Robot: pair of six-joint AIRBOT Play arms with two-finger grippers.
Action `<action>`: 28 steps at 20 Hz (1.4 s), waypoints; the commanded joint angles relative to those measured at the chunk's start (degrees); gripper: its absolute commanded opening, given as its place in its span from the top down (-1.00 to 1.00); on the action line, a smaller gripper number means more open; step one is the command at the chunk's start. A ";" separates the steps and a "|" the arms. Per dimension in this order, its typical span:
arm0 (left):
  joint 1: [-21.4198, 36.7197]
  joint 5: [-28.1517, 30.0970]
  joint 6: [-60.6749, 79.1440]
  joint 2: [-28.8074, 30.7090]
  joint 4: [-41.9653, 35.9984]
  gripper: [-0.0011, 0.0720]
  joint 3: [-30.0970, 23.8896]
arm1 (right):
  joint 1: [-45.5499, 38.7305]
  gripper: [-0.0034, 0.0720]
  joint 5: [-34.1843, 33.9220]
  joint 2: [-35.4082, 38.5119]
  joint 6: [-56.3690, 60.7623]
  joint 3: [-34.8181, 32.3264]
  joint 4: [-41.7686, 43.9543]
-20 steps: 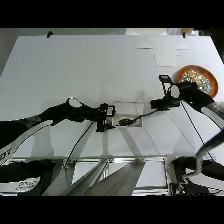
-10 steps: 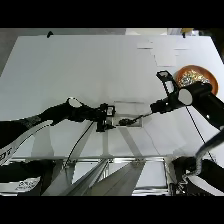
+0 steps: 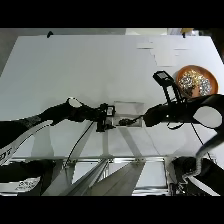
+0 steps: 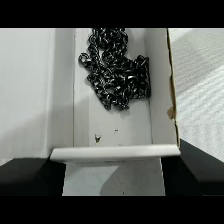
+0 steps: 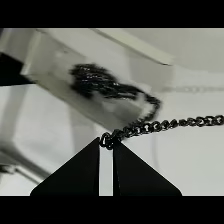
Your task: Fold the box and place the chain.
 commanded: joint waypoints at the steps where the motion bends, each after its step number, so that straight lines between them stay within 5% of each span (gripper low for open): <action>1: 0.04 0.00 0.02 0.04 0.00 0.94 -0.02 | 3.96 0.87 -4.48 1.25 -0.02 0.04 6.73; 10: 0.04 0.00 0.02 0.04 0.00 0.94 -0.02 | 10.05 0.87 -15.89 0.26 1.92 -0.20 9.09; 21: 0.04 0.00 0.02 0.04 0.00 0.94 -0.02 | 10.05 0.86 -22.03 -11.69 1.90 -6.05 7.48; 24: 0.04 0.00 0.02 0.04 -0.02 0.94 -0.02 | 9.92 0.47 -23.37 -12.11 1.90 -6.05 7.45; 28: 0.04 0.02 0.02 0.04 0.00 0.94 -0.02 | 6.43 0.42 -21.77 -11.37 1.70 -5.75 7.06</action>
